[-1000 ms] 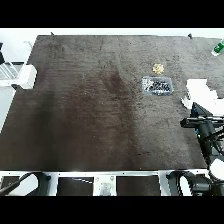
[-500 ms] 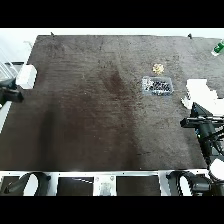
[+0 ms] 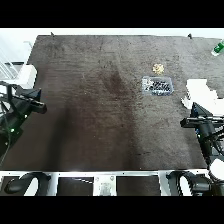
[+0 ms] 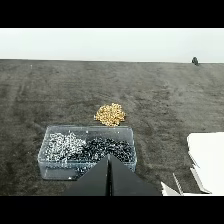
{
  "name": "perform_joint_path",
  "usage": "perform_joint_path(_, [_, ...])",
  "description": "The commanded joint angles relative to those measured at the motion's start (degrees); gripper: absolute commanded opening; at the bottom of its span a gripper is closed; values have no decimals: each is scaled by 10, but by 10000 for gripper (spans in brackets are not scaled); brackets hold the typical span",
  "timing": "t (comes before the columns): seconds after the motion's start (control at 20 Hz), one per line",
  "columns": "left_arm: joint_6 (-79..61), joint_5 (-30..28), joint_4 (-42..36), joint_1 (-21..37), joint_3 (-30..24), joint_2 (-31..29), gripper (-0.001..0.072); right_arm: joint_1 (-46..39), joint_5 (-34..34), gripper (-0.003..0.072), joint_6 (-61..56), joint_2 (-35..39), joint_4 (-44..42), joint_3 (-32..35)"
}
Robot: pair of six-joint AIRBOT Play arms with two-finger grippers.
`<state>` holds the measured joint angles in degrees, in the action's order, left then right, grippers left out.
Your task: Fold the box and place the chain.
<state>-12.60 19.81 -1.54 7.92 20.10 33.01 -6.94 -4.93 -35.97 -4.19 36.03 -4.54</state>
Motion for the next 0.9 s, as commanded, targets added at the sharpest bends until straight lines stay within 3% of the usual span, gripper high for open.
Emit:
perform_joint_path(0.0, [-5,-9,-3,-33,-7,-2,15,0,0,10,0,0,0,0])
perform_joint_path(0.2, [-3,-37,-3,-33,-7,-2,19,0,0,11,0,0,0,0])
perform_joint_path(0.85, [6,-37,-3,-33,-7,-2,19,0,0,10,0,0,0,0])
